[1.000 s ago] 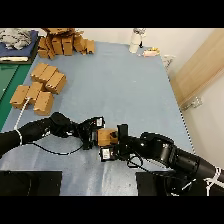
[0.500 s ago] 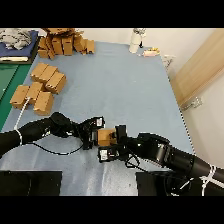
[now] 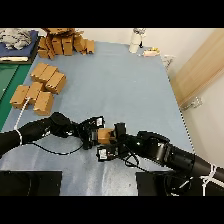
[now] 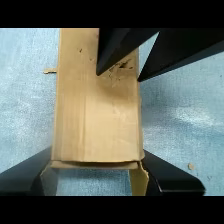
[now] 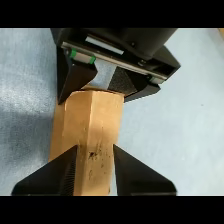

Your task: Fold the box.

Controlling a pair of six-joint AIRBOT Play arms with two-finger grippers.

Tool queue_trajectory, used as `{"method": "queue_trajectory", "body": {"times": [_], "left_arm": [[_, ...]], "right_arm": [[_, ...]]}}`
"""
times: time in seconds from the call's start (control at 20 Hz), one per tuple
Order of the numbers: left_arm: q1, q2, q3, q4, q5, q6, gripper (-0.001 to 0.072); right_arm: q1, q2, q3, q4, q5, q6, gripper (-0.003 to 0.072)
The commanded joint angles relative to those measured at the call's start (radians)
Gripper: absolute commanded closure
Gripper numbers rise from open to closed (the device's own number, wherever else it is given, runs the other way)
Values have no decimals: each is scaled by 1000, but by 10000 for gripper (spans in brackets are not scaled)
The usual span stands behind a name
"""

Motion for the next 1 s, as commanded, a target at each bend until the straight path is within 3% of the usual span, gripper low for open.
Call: {"method": "queue_trajectory", "body": {"times": [0.0, 0.7, 0.75, 0.8, 0.95], "left_arm": [[0, -1, 1, 1, -2, 1, 231], [0, -1, 1, 0, -3, 1, 231], [0, -1, 1, 1, -3, 1, 231], [0, -1, 1, 0, -3, 1, 231], [0, -1, 1, 0, -4, 1, 231]], "right_arm": [[0, -2, 12, -5, 3, 0, 422], [-1, -4, 31, -27, 6, 0, 462], [-1, -5, 31, -26, 6, 0, 485], [-1, -8, 31, -22, 7, 0, 559], [-1, -35, 31, 9, 10, 0, 566]]}}
